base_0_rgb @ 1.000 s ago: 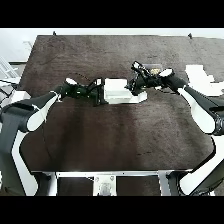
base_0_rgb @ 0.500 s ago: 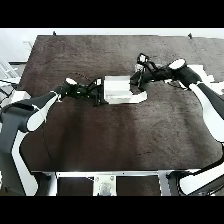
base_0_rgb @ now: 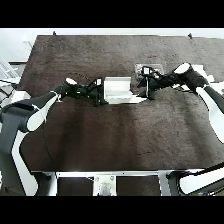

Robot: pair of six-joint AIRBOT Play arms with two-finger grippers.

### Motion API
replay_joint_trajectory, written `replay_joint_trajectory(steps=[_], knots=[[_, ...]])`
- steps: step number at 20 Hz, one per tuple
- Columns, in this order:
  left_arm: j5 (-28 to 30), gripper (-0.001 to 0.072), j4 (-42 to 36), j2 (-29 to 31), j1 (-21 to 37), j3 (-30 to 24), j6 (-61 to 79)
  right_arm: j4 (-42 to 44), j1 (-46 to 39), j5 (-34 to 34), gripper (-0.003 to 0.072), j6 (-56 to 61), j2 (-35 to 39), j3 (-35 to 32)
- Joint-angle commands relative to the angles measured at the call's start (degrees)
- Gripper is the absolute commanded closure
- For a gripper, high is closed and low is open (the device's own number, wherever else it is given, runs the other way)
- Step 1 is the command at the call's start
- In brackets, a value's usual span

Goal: Fold the box and place the chain.

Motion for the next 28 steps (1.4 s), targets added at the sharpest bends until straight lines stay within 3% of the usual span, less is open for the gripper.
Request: replay_joint_trajectory(steps=[1, 7, 12, 15, 17, 18, 25, 28], knots=[[0.00, 0.0166, 0.00, -0.02, -0.04, -0.02, -0.02, -0.46, 0.66, -1.64, 0.0132, -2.01, -1.07, -1.42], [0.02, 0.0166, 0.00, 0.00, -0.04, -0.02, 0.00, 2.54, 2.14, -4.87, 0.0159, -2.10, -3.93, -1.40], [0.04, 0.0166, 0.00, 0.00, -0.04, -0.02, 0.00, 3.78, 3.39, -6.25, 0.0407, -2.23, -5.18, -1.40], [0.04, 0.0166, 0.00, -0.02, -0.04, -0.02, 0.00, 5.40, 4.57, -6.80, 0.0437, -3.74, -6.01, -1.38], [0.04, 0.0166, 0.00, 0.00, -0.04, -0.02, 0.00, 7.85, 5.01, -7.21, 0.0528, -4.66, -6.25, -1.40], [0.02, 0.0166, 0.00, 0.00, -0.04, -0.02, -0.02, 8.72, 5.20, -7.21, 0.0537, -5.25, -6.27, -1.40], [0.04, 0.0166, 0.00, 0.00, -0.04, -0.02, 0.00, 11.21, 5.79, -7.39, 0.0519, -6.78, -7.63, -1.40], [0.04, 0.0166, 0.00, 0.00, -0.04, -0.02, 0.00, 11.19, 5.79, -7.89, 0.0280, -6.71, -8.33, -1.40]])
